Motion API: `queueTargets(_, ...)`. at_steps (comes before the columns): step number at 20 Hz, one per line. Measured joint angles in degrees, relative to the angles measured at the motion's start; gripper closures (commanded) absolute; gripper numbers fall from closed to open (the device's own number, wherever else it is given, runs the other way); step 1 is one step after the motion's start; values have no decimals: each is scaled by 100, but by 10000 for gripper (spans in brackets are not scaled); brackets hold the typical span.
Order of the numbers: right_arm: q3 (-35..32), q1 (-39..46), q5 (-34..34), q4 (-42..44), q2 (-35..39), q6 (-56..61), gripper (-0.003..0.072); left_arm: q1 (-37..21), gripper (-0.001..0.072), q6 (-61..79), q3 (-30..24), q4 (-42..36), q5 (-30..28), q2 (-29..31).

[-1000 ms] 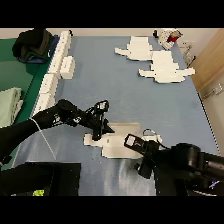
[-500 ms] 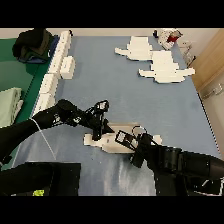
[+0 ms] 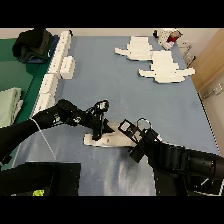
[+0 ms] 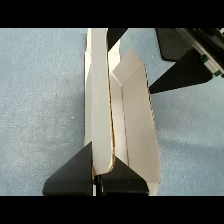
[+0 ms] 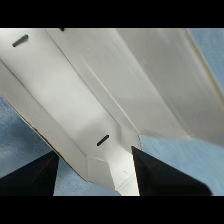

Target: Fold the box.

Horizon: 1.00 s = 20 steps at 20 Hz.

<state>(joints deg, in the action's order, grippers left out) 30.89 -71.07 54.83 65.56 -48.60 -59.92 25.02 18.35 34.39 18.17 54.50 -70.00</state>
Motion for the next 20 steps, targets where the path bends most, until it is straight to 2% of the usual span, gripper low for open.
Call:
queueTargets(6, 83, 129, 304, -17, 109, -367, -34, 0, 696, 0, 0, -2, -2, 0)
queueTargets(9, -7, 603, 61, 278, 199, -1165, -34, 0, 696, 0, 0, -2, -4, 0)
queueTargets(13, -192, 1655, -413, 1414, 361, -3224, -34, 0, 696, 0, 0, -2, -2, 0)
queueTargets(20, -472, 3624, -710, 4478, 382, -8164, -34, 0, 696, 0, 0, -2, 7, 0)
